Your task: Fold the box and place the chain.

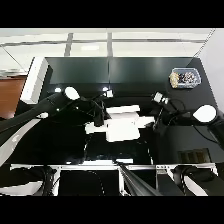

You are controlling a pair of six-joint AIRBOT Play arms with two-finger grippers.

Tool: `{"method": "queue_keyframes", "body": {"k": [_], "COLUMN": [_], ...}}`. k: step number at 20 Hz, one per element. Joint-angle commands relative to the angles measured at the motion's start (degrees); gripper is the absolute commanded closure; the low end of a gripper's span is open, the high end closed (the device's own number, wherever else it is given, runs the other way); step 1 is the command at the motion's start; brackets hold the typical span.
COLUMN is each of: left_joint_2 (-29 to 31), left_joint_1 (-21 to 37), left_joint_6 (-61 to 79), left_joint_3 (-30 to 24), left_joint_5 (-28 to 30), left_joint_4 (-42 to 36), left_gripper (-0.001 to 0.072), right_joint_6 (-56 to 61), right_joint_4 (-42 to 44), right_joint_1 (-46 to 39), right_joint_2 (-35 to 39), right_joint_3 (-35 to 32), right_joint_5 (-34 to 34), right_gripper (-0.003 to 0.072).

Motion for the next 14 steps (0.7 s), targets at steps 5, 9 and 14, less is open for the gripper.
{"method": "queue_keyframes", "body": {"k": [5,9,14], "left_joint_2": [-1.81,-1.79,-1.75], "left_joint_1": [-1.44,-1.46,-1.46], "left_joint_6": [3.74,3.78,3.80], "left_joint_3": [-0.13,-0.13,-0.09], "left_joint_5": [3.19,2.49,2.45], "left_joint_4": [6.12,6.16,6.14], "left_gripper": [0.0680,0.0681,0.0681], "right_joint_6": [-12.22,-12.98,-16.26], "right_joint_4": [-0.63,-4.50,1.92], "right_joint_1": [8.61,9.81,14.19], "right_joint_2": [-0.55,-1.33,-6.01], "right_joint_3": [-8.26,-8.90,-8.90], "right_joint_5": [-8.98,-9.86,-11.52], "right_gripper": [0.0013,0.0013,0.0013]}}
